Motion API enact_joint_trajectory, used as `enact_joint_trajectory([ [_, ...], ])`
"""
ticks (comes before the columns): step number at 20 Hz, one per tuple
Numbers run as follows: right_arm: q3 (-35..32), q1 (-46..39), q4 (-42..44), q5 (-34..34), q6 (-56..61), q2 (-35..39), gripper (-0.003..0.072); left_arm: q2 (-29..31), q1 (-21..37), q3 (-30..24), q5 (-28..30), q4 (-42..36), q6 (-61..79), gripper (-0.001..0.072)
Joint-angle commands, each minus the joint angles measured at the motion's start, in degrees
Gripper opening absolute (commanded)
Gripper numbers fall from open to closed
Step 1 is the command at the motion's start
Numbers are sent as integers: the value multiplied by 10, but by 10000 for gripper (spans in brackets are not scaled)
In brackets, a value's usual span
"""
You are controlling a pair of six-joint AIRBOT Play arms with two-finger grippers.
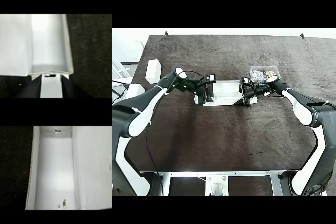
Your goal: Fold the box and place the chain.
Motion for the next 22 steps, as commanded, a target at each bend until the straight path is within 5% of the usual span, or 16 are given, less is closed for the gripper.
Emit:
enact_joint_trajectory([
  [1,0,0,-1,1,-1,0,435,-1,0,0,5,-9,2,285],
  [11,0,0,-1,1,-1,0,435,-16,-16,0,10,-84,39,276],
  [12,0,0,-1,1,-1,0,435,-17,-16,0,12,-95,43,149],
  [13,0,0,-1,1,-1,0,435,-18,-16,0,14,-103,42,112],
  [14,0,0,-1,1,-1,0,435,-18,-16,0,14,-104,42,115],
  [17,0,0,-1,1,-1,0,435,-18,-16,0,14,-103,42,315],
  [22,0,0,-1,1,-1,0,435,-22,-16,0,13,-99,42,316],
])
